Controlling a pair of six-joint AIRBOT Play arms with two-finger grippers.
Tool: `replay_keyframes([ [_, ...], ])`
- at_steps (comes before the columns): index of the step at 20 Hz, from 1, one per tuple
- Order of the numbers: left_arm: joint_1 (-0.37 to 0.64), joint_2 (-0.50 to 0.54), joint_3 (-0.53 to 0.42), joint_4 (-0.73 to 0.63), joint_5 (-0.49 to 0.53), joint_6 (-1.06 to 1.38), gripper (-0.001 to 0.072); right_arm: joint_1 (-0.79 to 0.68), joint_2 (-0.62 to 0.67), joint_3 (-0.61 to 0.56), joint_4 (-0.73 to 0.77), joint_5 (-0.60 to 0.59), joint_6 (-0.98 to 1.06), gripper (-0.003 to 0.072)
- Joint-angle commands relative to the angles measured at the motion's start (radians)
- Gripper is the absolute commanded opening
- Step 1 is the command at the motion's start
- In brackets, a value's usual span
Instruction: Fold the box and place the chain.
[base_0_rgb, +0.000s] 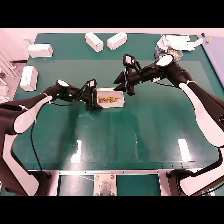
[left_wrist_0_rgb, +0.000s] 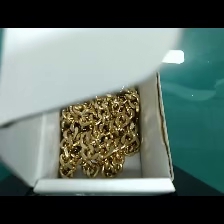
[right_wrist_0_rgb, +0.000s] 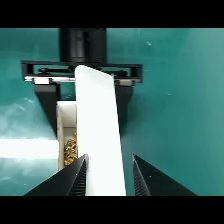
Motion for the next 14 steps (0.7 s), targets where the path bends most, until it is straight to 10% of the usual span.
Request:
replay_keyframes([
  [1,0.0,0.0,0.0,0.0,0.0,0.0,0.0378,0.016,-0.006,0.0,-0.069,0.042,0.019,0.0336],
  [14,0.0,0.0,0.0,0.0,0.0,0.0,0.0378,0.042,-0.045,0.0,-0.075,0.024,-0.005,0.0288],
])
